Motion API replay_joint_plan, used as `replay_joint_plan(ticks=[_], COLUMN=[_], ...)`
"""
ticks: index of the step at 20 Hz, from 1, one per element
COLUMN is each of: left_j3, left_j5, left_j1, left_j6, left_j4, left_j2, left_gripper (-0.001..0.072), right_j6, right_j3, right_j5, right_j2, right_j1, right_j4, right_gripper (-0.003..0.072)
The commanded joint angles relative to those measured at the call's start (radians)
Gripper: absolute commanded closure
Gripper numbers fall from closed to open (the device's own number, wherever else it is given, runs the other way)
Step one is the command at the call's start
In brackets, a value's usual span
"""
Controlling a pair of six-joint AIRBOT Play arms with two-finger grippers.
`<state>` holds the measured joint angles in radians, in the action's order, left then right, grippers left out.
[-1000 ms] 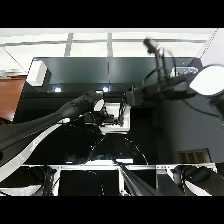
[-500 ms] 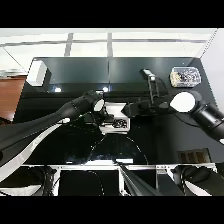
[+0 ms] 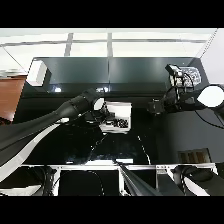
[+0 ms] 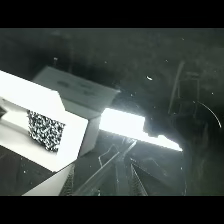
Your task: Fold the box and place the chain.
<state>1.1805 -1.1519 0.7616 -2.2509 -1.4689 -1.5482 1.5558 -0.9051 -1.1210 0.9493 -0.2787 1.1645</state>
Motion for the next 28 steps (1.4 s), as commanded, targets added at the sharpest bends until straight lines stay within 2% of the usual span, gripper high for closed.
replay_joint_plan(ticks=[1,4,6,8,9,11,12,14,15,16,17,19,20,21,26,28], left_j3=[0.013,-0.018,-0.096,-0.242,-0.323,-0.487,-0.561,-0.667,-0.692,-0.696,-0.696,-0.696,-0.696,-0.695,-0.677,-0.638], left_j5=[-0.018,-0.044,-0.061,-0.065,-0.042,0.089,0.171,0.256,0.23,0.14,0.057,0.021,0.029,0.051,0.267,0.306], left_j1=[0.008,0.035,0.024,-0.077,-0.17,-0.4,-0.52,-0.694,-0.742,-0.77,-0.773,-0.747,-0.727,-0.702,-0.525,-0.465], left_j6=[0.007,0.07,0.09,0.016,0.01,0.057,0.201,0.739,1.087,1.451,1.734,2.114,2.271,2.405,2.731,2.756], left_j4=[-0.037,-0.174,-0.285,-0.388,-0.36,-0.149,0.056,0.537,0.752,0.912,1.011,1.082,1.089,1.088,1.072,0.937], left_j2=[0.069,0.229,0.359,0.49,0.545,0.621,0.629,0.596,0.563,0.52,0.48,0.42,0.399,0.385,0.371,0.359], left_gripper=[0.0176,0.0176,0.0176,0.0176,0.0176,0.0176,0.0176,0.0176,0.0176,0.0176,0.0175,0.0164,-0.0001,-0.001,-0.0008,-0.0007], right_j6=[-0.002,-0.001,-0.001,-0.001,-0.001,0.0,0.0,0.002,0.008,0.014,0.02,0.026,0.027,0.027,0.06,0.074], right_j3=[0.0,0.0,0.0,0.001,0.001,0.001,0.001,0.001,0.001,0.001,0.001,0.001,0.001,0.001,0.001,0.001], right_j5=[-0.012,-0.014,-0.016,-0.016,-0.017,-0.015,-0.011,0.0,0.006,0.011,0.014,0.014,0.014,0.014,0.014,0.012], right_j2=[-0.005,-0.005,-0.005,-0.005,-0.005,-0.005,-0.004,-0.004,-0.004,-0.003,-0.003,-0.003,-0.003,-0.003,-0.003,-0.003], right_j1=[0.003,0.002,0.003,0.003,0.002,0.002,0.003,0.002,0.002,0.002,0.002,0.002,0.003,0.002,0.002,0.002], right_j4=[0.019,0.019,0.02,0.019,0.019,0.018,0.018,0.017,0.017,0.016,0.016,0.015,0.015,0.016,0.015,0.013], right_gripper=[0.0275,0.0275,0.0275,0.0275,0.0275,0.0275,0.0275,0.0275,0.0275,0.0275,0.0275,0.0275,0.0275,0.0275,0.0275,0.0275])
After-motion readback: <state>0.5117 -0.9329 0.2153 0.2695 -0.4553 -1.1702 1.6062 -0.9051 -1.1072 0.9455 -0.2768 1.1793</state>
